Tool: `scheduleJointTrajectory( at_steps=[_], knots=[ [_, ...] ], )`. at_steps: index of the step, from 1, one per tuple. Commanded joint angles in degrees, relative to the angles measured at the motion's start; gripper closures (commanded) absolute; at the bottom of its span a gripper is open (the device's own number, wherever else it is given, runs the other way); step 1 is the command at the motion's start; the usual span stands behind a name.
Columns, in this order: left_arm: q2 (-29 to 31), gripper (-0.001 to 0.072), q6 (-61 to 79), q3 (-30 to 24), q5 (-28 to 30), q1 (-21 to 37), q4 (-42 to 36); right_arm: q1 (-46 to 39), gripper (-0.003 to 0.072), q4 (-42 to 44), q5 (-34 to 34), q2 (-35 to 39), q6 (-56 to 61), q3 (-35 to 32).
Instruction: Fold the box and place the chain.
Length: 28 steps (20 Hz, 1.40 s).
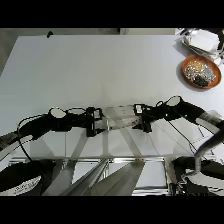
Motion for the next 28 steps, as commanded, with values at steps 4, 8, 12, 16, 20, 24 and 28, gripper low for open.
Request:
scheduleJointTrajectory(
  at_steps=[4,8,12,16,20,24,28],
  knots=[
    [-1.97,0.0001,4.96,-0.07,1.46,-1.64,-4.59,0.02,0.0276,0.02,0.0,0.0,0.02,0.02],
    [-1.97,0.0,4.96,-0.07,1.49,-3.63,-7.96,0.0,0.0276,0.02,0.0,0.0,0.02,0.02],
    [-1.97,0.0,4.94,-0.07,1.46,-4.07,-8.26,0.0,0.0276,0.02,0.0,0.0,0.02,0.02],
    [-1.95,0.0,4.92,-0.07,1.22,-3.76,-7.69,0.0,0.0276,0.02,0.0,0.0,0.02,0.02],
    [-1.33,0.0,4.61,-0.07,-2.45,-1.66,-7.32,0.02,0.0276,0.02,0.0,0.0,0.02,0.02],
    [-0.81,0.0,4.66,-0.07,-4.26,-0.96,-6.99,0.0,0.0276,0.02,0.0,0.0,0.02,0.02],
    [-0.81,0.0,4.44,-0.07,-5.11,-0.94,-4.33,0.02,0.0276,0.02,0.0,0.0,0.02,0.02]
  ],
)
